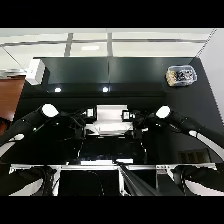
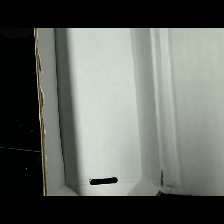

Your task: Fold the box and place the chain.

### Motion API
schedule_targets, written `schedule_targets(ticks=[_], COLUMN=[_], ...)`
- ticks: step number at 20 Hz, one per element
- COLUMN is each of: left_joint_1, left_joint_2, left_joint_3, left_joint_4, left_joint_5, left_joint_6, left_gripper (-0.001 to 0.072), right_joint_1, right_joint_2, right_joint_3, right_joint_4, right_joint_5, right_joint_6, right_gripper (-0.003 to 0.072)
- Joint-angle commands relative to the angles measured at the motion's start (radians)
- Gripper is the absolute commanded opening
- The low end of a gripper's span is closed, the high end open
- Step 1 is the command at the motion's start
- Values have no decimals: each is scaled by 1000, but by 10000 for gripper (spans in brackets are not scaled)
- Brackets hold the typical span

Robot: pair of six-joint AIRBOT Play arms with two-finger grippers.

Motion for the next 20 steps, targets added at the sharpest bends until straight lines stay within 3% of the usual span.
schedule_targets(ticks=[1,2,9,11,15,17,20], left_joint_1=[-3,-4,-10,-31,-106,-136,-143], left_joint_2=[-14,-14,-14,-17,-23,-30,-40], left_joint_3=[10,10,9,9,9,9,9], left_joint_4=[-39,-41,-59,-63,-69,-136,-174], left_joint_5=[-45,-41,-3,14,111,159,179], left_joint_6=[19,19,19,19,18,19,6], left_gripper=[324,269,268,221,221,221,221], right_joint_1=[0,1,1,1,1,1,0], right_joint_2=[-1,-1,-1,-1,-1,-1,-1], right_joint_3=[0,0,0,0,0,0,0], right_joint_4=[0,0,0,0,0,0,0], right_joint_5=[0,0,0,0,0,0,0], right_joint_6=[0,0,0,0,0,0,0], right_gripper=[430,430,430,430,430,430,430])
